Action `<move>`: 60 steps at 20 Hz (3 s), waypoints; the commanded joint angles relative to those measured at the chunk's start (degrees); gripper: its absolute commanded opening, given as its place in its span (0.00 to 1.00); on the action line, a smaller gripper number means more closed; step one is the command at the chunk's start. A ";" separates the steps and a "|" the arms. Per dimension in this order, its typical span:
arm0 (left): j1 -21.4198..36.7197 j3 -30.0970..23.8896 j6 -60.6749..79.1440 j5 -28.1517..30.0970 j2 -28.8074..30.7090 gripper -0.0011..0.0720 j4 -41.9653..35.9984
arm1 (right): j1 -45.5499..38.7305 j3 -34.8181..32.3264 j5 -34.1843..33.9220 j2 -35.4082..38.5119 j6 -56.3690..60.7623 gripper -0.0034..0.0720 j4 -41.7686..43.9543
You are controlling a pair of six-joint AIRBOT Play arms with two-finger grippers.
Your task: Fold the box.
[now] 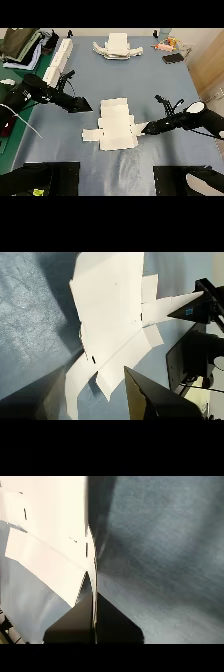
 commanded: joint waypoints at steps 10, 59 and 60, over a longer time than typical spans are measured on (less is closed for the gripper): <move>-0.44 0.11 17.66 -1.86 -15.50 0.57 -10.56 | 9.03 -1.99 -7.06 2.69 -1.77 0.05 0.37; -32.54 -15.87 67.56 36.28 4.74 0.03 -16.04 | 9.03 15.54 -20.85 2.69 40.68 0.37 -35.36; -32.57 -15.87 67.58 36.30 4.15 0.03 -16.79 | 9.03 15.54 -20.76 2.69 40.68 0.37 -35.28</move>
